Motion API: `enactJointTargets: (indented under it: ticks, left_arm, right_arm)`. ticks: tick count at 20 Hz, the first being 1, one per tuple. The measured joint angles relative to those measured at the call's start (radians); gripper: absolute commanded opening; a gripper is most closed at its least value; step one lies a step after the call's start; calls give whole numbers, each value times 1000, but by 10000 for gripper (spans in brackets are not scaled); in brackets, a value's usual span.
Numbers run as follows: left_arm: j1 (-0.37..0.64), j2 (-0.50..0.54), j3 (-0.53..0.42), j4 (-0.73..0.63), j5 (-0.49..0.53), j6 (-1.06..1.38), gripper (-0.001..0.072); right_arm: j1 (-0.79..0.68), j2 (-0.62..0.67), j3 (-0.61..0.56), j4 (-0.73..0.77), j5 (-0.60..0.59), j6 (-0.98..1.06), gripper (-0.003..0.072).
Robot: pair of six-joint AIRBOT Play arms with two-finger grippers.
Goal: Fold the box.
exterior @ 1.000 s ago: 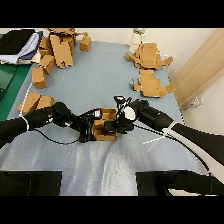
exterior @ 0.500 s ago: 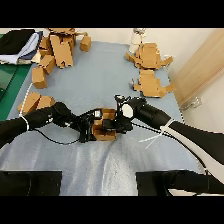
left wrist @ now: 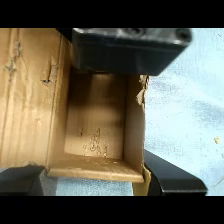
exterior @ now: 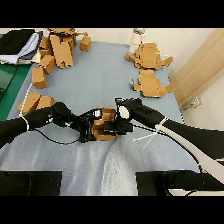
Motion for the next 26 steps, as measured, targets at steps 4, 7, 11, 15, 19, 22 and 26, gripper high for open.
enactJointTargets:
  ticks: [4, 7, 11, 15, 19, 22, 26]
  left_arm:
    - [0, 0, 0, 0, 0, 0, 600]
    - [0, 0, 0, 1, 0, 2, 599]
    - [0, 0, 0, 1, 2, 1, 600]
    - [0, 0, 0, 1, 2, 0, 599]
    - [0, 0, 0, 0, 2, 0, 599]
    - [0, 0, 0, 0, 1, 0, 600]
    - [0, 0, 0, 0, 2, 0, 601]
  right_arm:
    - [17, -2, 0, -19, -6, 10, 20]
    - [39, -3, -1, -30, -31, 13, 5]
    - [51, -3, 0, -31, -46, 13, 163]
    - [54, -3, 1, -19, -66, 12, 318]
    - [55, -3, 1, -15, -74, 10, 374]
    - [54, 3, 2, -14, -68, 9, 374]
    - [47, 34, 2, -38, -40, 9, 374]
